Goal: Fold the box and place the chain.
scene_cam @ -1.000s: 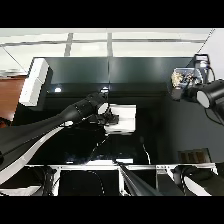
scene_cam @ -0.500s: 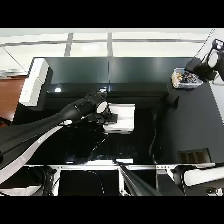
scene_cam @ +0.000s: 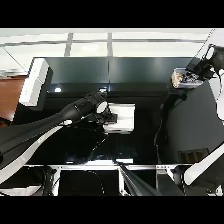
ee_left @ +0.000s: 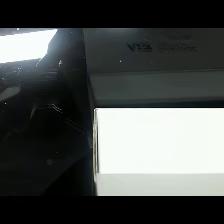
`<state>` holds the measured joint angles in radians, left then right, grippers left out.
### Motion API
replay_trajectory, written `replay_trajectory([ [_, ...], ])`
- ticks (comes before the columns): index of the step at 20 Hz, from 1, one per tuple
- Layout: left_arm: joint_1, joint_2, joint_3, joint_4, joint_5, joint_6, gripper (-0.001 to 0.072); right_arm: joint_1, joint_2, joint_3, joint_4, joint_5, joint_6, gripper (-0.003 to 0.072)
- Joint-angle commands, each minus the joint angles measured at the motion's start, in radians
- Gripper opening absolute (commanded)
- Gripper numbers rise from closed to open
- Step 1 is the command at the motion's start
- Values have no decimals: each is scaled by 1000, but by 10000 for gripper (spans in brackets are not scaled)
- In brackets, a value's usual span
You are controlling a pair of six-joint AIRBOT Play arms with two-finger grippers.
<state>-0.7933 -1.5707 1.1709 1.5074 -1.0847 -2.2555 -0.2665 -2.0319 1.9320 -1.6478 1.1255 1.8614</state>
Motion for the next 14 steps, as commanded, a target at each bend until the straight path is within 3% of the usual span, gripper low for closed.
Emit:
replay_trajectory([
  [1,0,0,0,3,2,0,27,-18,-29,18,-5,14,-15,559],
  [4,1,0,0,3,2,0,26,-18,-40,18,14,12,-24,557],
  [5,1,0,0,3,0,0,26,-18,-40,18,46,13,-36,470],
  [6,1,0,0,3,-2,0,26,-18,-40,21,69,21,-56,286],
  [7,1,0,0,3,-3,0,27,-18,-39,31,77,45,-76,48],
  [8,1,0,0,3,-6,0,26,-18,-32,45,77,72,-80,11],
  [12,1,0,0,3,-27,1,27,-18,78,61,64,150,-156,11],
  [14,1,0,0,3,-27,1,26,-18,166,61,78,254,-267,11],
])
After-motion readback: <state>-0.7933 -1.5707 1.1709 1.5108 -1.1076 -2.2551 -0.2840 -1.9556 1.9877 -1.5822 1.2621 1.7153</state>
